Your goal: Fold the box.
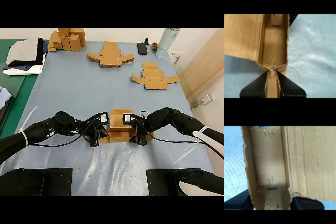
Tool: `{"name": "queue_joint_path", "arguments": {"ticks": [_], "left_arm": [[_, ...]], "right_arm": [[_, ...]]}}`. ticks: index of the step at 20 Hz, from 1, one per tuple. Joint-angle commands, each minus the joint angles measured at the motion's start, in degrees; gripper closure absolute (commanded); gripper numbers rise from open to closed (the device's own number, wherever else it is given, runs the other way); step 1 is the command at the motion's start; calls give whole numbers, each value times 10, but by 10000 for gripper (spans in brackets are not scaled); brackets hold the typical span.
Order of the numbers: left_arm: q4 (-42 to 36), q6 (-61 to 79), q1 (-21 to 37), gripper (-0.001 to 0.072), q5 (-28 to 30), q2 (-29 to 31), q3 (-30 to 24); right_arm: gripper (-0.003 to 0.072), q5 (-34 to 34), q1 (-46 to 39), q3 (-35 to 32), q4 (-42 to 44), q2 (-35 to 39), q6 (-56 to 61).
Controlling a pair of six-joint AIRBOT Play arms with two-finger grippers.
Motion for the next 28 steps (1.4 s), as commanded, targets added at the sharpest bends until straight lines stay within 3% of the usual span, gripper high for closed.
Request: {"name": "queue_joint_path", "arguments": {"ticks": [1, 11, 12, 13, 14, 20, 21, 22, 23, 24, 28], "left_arm": [[-13, 0, -13, 541, 0, -10, 5], [-16, 2, -27, 518, 6, -46, 36], [-16, 2, -27, 439, 4, -46, 36], [-16, 2, -27, 165, -1, -46, 36], [-16, 2, -27, 96, -5, -46, 36], [-16, 2, -27, 93, -11, -46, 35], [-16, -1, -27, 99, -6, -46, 35], [-16, -10, -26, 221, -2, -46, 36], [-5, -26, -25, 504, 3, -43, 36], [24, -48, -23, 678, 5, -37, 36], [170, -217, -10, 694, 13, 26, 35]], "right_arm": [[115, 0, 0, 0, 0, 0, 0], [115, 0, 0, 0, 0, 0, 0], [115, 0, 0, 0, 0, 0, 0], [115, 0, 0, 0, 0, 0, 0], [115, 0, 0, 0, 0, 0, 0], [115, 0, 0, 0, 0, 0, 0], [115, 0, 0, 0, 0, 0, 0], [115, 0, 0, 0, 0, 0, 0], [115, 0, 0, 0, 0, 0, 0], [115, 0, 0, 0, 0, 0, 0], [115, 0, 0, 0, 0, 0, 0]]}}
